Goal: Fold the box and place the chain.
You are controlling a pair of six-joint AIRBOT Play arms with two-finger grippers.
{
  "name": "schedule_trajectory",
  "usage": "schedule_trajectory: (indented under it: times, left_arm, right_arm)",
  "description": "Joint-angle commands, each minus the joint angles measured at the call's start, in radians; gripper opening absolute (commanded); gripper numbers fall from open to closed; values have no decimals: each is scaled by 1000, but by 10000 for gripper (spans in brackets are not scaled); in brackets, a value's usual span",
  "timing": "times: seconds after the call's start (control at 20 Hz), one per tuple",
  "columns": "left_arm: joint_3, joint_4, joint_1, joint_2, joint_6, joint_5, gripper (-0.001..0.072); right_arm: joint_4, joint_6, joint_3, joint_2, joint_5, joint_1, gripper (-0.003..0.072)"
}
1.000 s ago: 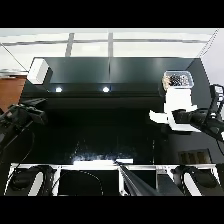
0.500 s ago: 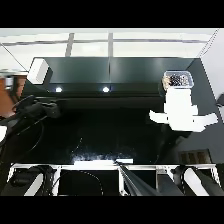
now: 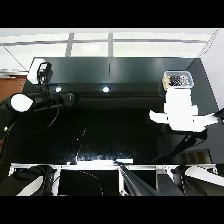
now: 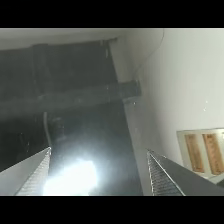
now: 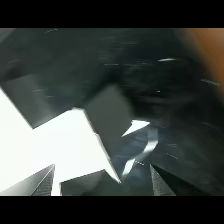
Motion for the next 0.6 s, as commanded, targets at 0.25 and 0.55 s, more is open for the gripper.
schedule_trajectory:
  times: [0.25, 0.55]
  left_arm:
    - [38, 15, -8, -50, -39, -19, 703]
    - [38, 18, -8, -53, -37, 27, 702]
  right_arm:
    - [102, -183, 86, -171, 89, 25, 37]
    - [300, -224, 53, -169, 272, 117, 9]
